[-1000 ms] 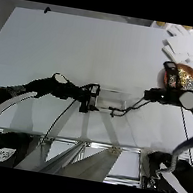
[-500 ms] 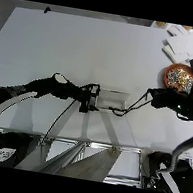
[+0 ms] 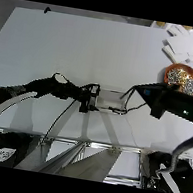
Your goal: Fold the box and place the chain.
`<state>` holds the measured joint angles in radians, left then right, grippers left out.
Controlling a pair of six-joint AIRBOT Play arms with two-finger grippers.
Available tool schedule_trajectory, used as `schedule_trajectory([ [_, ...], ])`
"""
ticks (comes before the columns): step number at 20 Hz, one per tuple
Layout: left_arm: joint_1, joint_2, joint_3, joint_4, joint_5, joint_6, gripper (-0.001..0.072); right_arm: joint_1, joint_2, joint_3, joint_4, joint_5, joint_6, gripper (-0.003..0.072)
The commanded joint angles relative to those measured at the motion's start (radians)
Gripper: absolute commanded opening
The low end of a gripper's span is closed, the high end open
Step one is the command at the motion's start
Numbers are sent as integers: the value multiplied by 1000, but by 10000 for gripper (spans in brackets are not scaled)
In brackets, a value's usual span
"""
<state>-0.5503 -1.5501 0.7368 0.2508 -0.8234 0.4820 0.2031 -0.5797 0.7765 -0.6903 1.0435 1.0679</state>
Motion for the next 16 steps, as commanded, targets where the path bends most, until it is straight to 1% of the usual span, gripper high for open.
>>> schedule_trajectory([
  [1, 0, 0, 0, 0, 0, 0, 207, 77, -104, 7, -26, 37, -81, 21],
  [4, 0, 0, 0, 0, 0, 0, 207, 147, -250, 7, -233, 37, -32, 21],
  [6, 0, 0, 0, 0, 0, 0, 207, 161, -327, 6, -304, 37, -10, 21],
  [10, 0, 0, 0, 0, 0, 0, 207, 209, -418, 6, -304, -23, -10, 21],
  [13, 0, 0, 0, 0, 0, 0, 207, 246, -488, 5, -308, -31, -10, 21],
  [16, 0, 0, 0, 0, 0, 0, 207, 269, -543, 5, -343, -34, 8, 22],
])
